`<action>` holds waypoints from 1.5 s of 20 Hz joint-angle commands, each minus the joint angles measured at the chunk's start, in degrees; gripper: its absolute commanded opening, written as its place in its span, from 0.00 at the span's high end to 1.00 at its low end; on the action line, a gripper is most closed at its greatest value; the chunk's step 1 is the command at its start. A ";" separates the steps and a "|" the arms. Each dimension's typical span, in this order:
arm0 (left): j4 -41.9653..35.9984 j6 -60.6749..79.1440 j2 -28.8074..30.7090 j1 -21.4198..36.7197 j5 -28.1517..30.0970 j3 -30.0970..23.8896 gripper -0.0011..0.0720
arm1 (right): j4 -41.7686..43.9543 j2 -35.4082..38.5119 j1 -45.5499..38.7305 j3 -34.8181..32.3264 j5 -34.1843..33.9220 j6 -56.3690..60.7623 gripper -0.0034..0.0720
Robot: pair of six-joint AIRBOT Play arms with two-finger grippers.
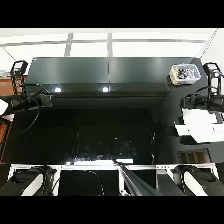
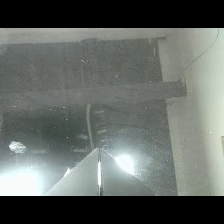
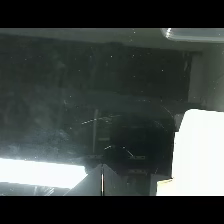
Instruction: Fold the box and place the chain.
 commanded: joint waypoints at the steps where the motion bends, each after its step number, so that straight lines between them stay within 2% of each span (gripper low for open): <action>1: 0.02 0.02 0.02 -0.02 0.02 -0.02 0.95 | 0.02 0.02 -0.02 0.07 0.00 0.00 0.93; 10: 0.02 0.02 0.02 -0.02 0.02 -0.02 0.95 | 0.02 0.02 -0.04 0.07 0.00 0.00 0.93; 12: 0.02 0.02 0.02 -0.02 0.02 -0.02 0.95 | 3.34 0.02 -0.02 0.04 -0.61 0.02 0.93; 13: 0.02 0.02 0.02 -0.02 0.02 -0.02 0.95 | 6.51 -0.02 -0.02 0.00 -3.61 0.00 0.93; 15: 0.02 0.02 0.02 -0.02 0.02 -0.02 0.95 | 11.69 -0.44 0.04 -0.24 -15.34 0.00 0.92; 16: 0.02 0.02 0.02 -0.02 0.02 -0.02 0.95 | 11.80 -1.16 0.24 -0.28 -23.15 0.00 0.55; 17: 0.02 0.02 0.02 -0.02 0.02 -0.02 0.95 | 11.54 -2.16 0.22 -0.28 -30.03 -0.22 0.02; 19: 0.02 0.02 0.02 -0.02 0.02 -0.02 0.95 | 9.62 -5.60 -1.46 -0.20 -39.60 0.59 0.02; 21: 0.02 0.02 0.02 -0.02 0.02 -0.02 0.95 | 9.55 -11.26 -8.85 1.38 -41.48 1.16 0.02; 23: 0.02 0.02 0.02 -0.02 0.02 -0.02 0.95 | 9.60 -17.42 -20.15 6.27 -34.27 3.82 0.02; 25: 0.00 0.02 0.02 -0.07 0.04 -0.02 0.95 | 9.33 -23.37 -31.28 12.94 -22.93 4.90 0.02; 28: 0.02 0.02 -0.04 -0.07 0.11 -0.02 0.95 | 4.24 -31.61 -44.35 22.67 -6.01 3.08 0.02; 30: 0.02 0.02 -0.11 -0.07 0.09 -0.02 0.95 | 3.56 -36.24 -48.83 27.71 3.91 -12.09 0.02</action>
